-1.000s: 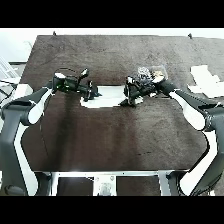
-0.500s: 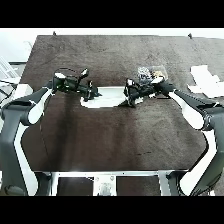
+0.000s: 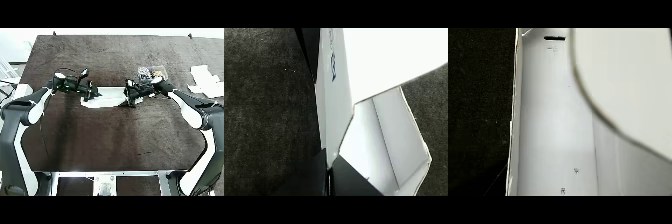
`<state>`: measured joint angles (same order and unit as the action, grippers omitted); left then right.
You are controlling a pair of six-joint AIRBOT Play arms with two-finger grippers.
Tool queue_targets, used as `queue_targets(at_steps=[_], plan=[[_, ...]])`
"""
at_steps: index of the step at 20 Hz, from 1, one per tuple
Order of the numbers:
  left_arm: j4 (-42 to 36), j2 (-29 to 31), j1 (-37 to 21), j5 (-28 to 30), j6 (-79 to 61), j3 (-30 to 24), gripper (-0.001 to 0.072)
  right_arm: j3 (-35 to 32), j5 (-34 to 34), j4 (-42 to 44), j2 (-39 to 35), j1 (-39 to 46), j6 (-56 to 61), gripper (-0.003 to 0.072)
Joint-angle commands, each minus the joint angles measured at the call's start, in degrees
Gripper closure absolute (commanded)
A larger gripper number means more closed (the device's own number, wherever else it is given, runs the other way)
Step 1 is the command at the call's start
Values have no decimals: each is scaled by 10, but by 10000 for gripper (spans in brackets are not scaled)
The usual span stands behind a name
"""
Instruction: Fold the box and place the chain.
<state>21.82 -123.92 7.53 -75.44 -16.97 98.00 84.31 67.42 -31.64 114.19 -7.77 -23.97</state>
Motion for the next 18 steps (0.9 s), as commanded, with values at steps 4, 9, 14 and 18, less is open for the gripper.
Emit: queue_targets(at_steps=[4,9,14,18], plan=[[0,0,0,0,0,0,689,17,21,4,14,4,12,84],[0,0,0,0,0,0,689,20,32,12,18,8,14,121],[0,0,0,0,0,0,689,35,45,10,30,10,32,121],[0,0,0,0,0,0,688,45,57,9,39,11,38,209]])
